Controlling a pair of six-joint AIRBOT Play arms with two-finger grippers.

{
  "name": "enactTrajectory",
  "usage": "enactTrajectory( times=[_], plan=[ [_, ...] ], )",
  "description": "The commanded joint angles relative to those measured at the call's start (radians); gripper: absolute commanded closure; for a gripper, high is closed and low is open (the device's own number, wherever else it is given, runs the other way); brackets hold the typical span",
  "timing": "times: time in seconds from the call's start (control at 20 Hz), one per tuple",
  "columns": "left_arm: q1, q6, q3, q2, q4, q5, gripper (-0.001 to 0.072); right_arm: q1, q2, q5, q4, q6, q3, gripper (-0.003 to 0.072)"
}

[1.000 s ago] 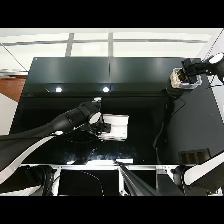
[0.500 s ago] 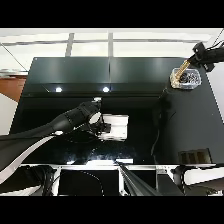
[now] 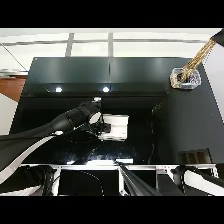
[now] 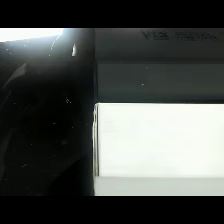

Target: Fold the box and place the chain.

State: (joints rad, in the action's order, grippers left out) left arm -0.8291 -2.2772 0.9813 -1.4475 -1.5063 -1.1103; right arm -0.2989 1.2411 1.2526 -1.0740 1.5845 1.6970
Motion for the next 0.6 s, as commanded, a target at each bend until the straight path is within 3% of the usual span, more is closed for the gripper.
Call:
enactTrajectory(
  times=[0.0,0.3,0.55],
  plan=[
    [0.001,0.0,0.001,0.0,0.0,0.002,0.0676,0.001,-0.13,0.042,0.026,-0.062,0.0,0.064],
    [0.001,0.0,0.001,0.0,0.0,0.002,0.0676,0.069,-0.256,0.142,0.036,-0.079,0.0,0.064],
    [0.001,0.0,0.001,0.0,0.0,0.007,0.0676,0.205,-0.338,0.311,0.002,-0.078,-0.027,0.064]
  ],
)
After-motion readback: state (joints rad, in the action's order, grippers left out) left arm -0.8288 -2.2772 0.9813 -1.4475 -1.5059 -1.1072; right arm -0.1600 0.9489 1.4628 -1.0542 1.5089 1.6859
